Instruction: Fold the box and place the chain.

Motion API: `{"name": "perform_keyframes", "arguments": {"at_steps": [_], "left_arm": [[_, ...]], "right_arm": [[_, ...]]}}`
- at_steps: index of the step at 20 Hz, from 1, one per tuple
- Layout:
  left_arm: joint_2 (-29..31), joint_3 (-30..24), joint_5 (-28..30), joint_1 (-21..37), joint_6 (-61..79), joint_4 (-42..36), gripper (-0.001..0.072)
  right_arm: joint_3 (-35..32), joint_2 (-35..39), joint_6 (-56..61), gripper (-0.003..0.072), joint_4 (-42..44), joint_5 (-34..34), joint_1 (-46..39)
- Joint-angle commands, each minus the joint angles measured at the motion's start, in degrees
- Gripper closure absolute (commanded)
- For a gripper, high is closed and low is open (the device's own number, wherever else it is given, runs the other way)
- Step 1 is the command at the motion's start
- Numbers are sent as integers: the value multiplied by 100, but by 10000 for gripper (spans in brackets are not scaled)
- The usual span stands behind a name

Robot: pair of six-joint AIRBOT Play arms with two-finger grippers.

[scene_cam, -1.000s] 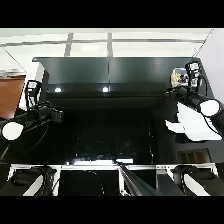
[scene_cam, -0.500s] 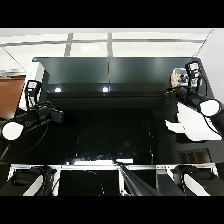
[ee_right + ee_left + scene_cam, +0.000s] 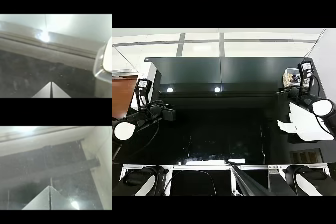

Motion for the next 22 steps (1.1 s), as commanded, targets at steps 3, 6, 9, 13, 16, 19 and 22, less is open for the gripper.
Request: {"name": "perform_keyframes", "arguments": {"at_steps": [3, 6, 9, 13, 16, 19, 22], "left_arm": [[2, -2, 472, -2, 2, 0, 683], [-2, -2, 664, -2, 0, 0, 282], [20, 0, 651, -13, -2, 46, -4], [28, 20, 321, -15, 4, 46, -1], [28, 20, 251, -15, 26, 46, -1], [26, 20, 273, -15, 26, 48, -1], [17, 17, 269, -15, 24, 48, -1]], "right_arm": [[-2, -13, 278, 672, 1945, 68, 46], [-2, -15, 203, 340, 1895, 295, 46], [190, -15, 651, -28, 199, 588, -286], [994, -391, 3042, -27, -2992, 1386, -2291], [1777, -1110, 3849, -27, -3591, 2127, -4282], [2396, -1672, 3718, -26, -2962, 2481, -5613], [3213, -2671, 1709, -25, -1882, 3777, -6218]]}}
